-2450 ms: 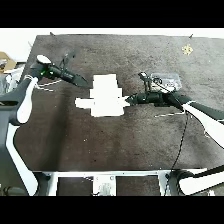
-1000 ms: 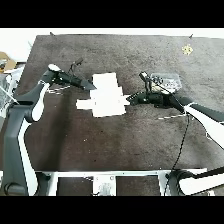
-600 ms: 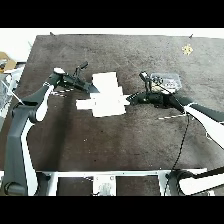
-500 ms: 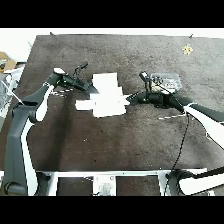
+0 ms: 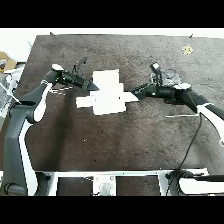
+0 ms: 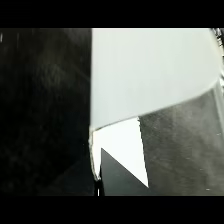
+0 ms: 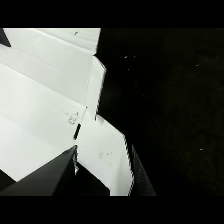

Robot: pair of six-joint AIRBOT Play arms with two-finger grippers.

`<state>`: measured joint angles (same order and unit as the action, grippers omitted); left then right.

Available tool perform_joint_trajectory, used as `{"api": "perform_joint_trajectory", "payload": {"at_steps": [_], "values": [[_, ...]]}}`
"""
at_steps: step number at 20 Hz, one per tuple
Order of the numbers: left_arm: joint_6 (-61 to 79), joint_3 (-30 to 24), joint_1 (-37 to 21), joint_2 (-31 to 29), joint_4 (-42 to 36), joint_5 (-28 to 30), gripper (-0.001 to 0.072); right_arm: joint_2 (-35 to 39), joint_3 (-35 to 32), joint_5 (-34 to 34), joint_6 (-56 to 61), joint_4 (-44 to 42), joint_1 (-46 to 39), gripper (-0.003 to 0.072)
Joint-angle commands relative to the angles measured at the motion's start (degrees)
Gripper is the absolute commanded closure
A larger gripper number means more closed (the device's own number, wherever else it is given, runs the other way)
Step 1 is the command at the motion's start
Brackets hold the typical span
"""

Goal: Fold the box and place the chain.

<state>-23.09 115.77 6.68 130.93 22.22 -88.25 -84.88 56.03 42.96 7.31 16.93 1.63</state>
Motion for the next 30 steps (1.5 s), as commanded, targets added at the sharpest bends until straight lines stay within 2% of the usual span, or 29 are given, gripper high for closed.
{"api": "perform_joint_trajectory", "payload": {"at_steps": [1, 3, 7, 12, 16, 21, 22, 23, 30], "values": [[14.34, 0.07, -0.07, -2.43, 0.07, 4.55, 0.0699, 4.35, 0.04, 3.08, -0.46, -0.02, -4.50, 0.0291], [18.51, 0.07, -0.07, -2.71, 0.22, 6.05, 0.0699, 4.26, 0.02, 3.61, -0.46, 0.90, -5.31, 0.0292], [25.38, 0.04, 0.04, -2.71, 6.73, 7.74, 0.0699, 4.13, 0.00, 3.30, -0.48, 5.38, -3.98, 0.0291], [29.81, -0.68, 0.07, -2.40, 7.26, 8.37, 0.0700, 4.07, 0.00, 0.26, -0.52, 8.85, -1.92, 0.0292], [33.79, -3.76, 0.07, -1.20, 7.32, 8.55, 0.0699, 4.07, 0.00, 0.31, -1.79, 8.85, -1.70, 0.0291], [34.12, -4.39, 0.04, -0.98, 8.55, 9.75, 0.0699, 2.23, 0.04, 0.76, -11.63, 8.85, 1.46, 0.0290], [34.10, -4.39, 0.04, -0.98, 8.55, 9.75, 0.0698, 1.29, 0.04, 0.74, -14.38, 8.83, 2.67, 0.0213], [34.10, -4.39, 0.04, -0.98, 8.52, 9.66, 0.0698, 0.39, 0.07, 0.72, -16.83, 8.83, 3.74, 0.0057], [34.07, -4.39, 0.04, -0.98, 8.41, 9.81, 0.0698, -5.64, 0.98, 0.79, -31.58, 9.07, 9.51, 0.0051]]}}
